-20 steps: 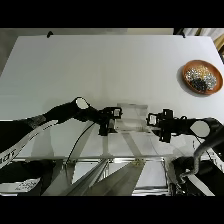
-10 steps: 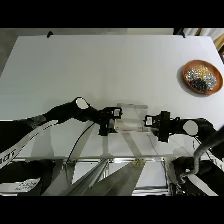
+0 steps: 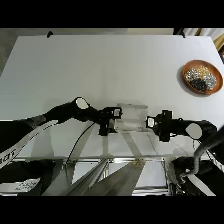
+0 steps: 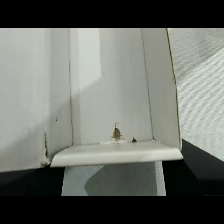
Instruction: Fold the box and place the chain.
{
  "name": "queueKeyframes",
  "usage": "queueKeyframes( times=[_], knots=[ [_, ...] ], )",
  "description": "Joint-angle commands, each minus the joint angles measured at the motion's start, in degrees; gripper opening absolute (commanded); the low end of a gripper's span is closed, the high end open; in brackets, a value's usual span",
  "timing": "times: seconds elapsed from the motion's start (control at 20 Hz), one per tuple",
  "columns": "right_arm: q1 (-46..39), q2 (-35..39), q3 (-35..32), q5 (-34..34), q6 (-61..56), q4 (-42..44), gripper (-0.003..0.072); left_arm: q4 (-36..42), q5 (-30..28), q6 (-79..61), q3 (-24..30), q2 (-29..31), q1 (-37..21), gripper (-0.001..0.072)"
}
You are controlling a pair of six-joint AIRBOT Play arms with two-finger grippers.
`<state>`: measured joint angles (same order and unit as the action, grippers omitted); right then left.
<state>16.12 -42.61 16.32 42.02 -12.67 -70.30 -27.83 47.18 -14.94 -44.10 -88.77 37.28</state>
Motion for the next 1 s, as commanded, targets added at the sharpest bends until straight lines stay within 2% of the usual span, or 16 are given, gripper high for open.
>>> queueKeyframes(
  times=[0.0, 0.2, 0.35, 0.6, 0.85, 0.9, 0.95],
  knots=[
    [0.0, 4.7, 0.0, 3.3, -0.1, 0.3, 0.0446, 0.0, 0.0, 0.0, -0.1, 0.0, 0.0, 0.0397],
    [0.4, 5.9, 0.0, 10.3, 2.4, 3.5, 0.0446, 0.0, 0.0, 0.0, -0.1, 0.0, 0.0, 0.0397],
    [3.6, 5.9, 0.0, 11.9, 4.4, 4.7, 0.0446, 0.0, 0.0, 0.0, -0.1, 0.0, 0.0, 0.0397],
    [6.0, 3.9, 0.0, 4.0, 4.2, 5.9, 0.0445, 0.0, 0.0, 0.0, -0.1, 0.0, 0.0, 0.0397],
    [6.0, -0.7, 0.0, 0.7, 4.2, 6.1, 0.0442, 0.0, 0.0, 0.0, -0.1, 0.0, 0.0, 0.0397],
    [5.9, -0.8, 0.0, -0.1, 4.2, 6.1, 0.0435, 0.0, 0.0, 0.0, -0.1, 0.0, 0.0, 0.0397],
    [6.0, -0.8, 0.2, -0.5, 4.2, 6.1, 0.0376, 0.0, 0.0, 0.0, -0.1, 0.0, 0.0, 0.0397]
  ],
)
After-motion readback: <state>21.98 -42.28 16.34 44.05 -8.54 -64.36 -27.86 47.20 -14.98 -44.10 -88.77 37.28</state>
